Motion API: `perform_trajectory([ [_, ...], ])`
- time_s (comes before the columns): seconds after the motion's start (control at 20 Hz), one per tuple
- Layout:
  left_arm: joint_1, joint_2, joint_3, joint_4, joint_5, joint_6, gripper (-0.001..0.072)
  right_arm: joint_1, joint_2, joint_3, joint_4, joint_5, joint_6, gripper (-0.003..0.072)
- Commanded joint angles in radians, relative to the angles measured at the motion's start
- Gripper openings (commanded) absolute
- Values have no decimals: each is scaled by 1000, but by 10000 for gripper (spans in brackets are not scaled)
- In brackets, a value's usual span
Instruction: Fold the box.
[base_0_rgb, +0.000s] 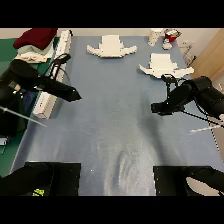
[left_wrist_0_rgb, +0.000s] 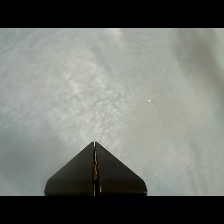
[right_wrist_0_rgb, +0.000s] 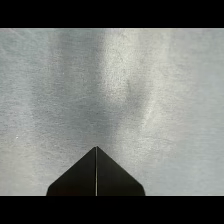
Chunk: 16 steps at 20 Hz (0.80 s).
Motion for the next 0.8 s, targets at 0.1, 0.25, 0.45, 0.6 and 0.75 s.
perform_trajectory([
  [0.1,-164,-158,77,-5,20,-7,14,0,-1,1,0,0,0,5],
  [0.25,-196,-172,77,-5,20,-7,14,0,-1,1,0,0,0,5],
  [0.45,-199,-176,77,-8,20,-7,14,0,-1,1,0,0,0,5],
  [0.6,-199,-176,77,-8,20,-7,14,0,-1,1,0,0,0,5],
  [0.75,-199,-176,77,-8,20,-7,15,0,-1,1,0,0,0,5],
])
